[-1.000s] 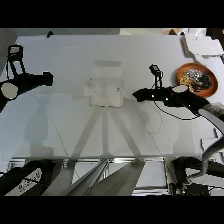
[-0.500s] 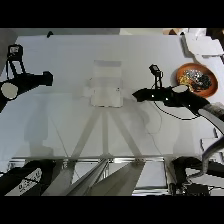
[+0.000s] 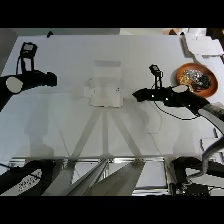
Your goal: Fold the box and place the chain.
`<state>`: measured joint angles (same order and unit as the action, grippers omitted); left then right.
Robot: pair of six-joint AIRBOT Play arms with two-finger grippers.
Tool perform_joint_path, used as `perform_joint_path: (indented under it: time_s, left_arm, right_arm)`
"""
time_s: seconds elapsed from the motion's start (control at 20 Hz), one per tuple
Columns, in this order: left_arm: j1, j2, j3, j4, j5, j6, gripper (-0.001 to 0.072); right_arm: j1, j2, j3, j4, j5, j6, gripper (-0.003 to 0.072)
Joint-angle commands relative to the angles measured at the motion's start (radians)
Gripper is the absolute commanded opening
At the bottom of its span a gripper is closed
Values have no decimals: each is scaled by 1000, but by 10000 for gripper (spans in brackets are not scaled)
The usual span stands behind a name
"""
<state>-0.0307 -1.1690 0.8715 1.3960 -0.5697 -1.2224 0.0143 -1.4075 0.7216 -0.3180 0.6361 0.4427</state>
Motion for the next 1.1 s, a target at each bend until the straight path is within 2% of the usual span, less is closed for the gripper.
perform_joint_path:
  time_s: [0.0, 0.1, 0.15, 0.25, 0.3, 0.35, 0.4, 0.6, 1.05]
  left_arm:
    - [-21, -149, 212, -53, -296, 205, 391]
    - [-21, -272, 377, -170, -493, 350, 391]
    - [-21, -325, 444, -240, -554, 419, 392]
    - [-21, -416, 544, -410, -586, 529, 414]
    - [-20, -453, 579, -482, -586, 579, 523]
    - [-19, -491, 613, -544, -585, 604, 677]
    - [-19, -523, 637, -591, -579, 614, 696]
    - [-40, -619, 673, -681, -579, 637, 696]
    - [-77, -694, 673, -841, -605, 733, 696]
  right_arm:
    - [1, 1, 0, 0, 0, 1, 14]
    - [1, 1, 0, 0, 0, 0, 14]
    - [1, 1, 0, 0, 0, 0, 14]
    - [1, 1, 0, 0, 0, 0, 14]
    - [1, 1, 0, 0, 0, 0, 14]
    - [1, 1, 0, 0, 0, 1, 14]
    - [1, 1, 0, 0, 0, 1, 14]
    - [1, 1, 0, 0, 0, 0, 14]
    - [1, 1, 0, 0, 0, 1, 14]
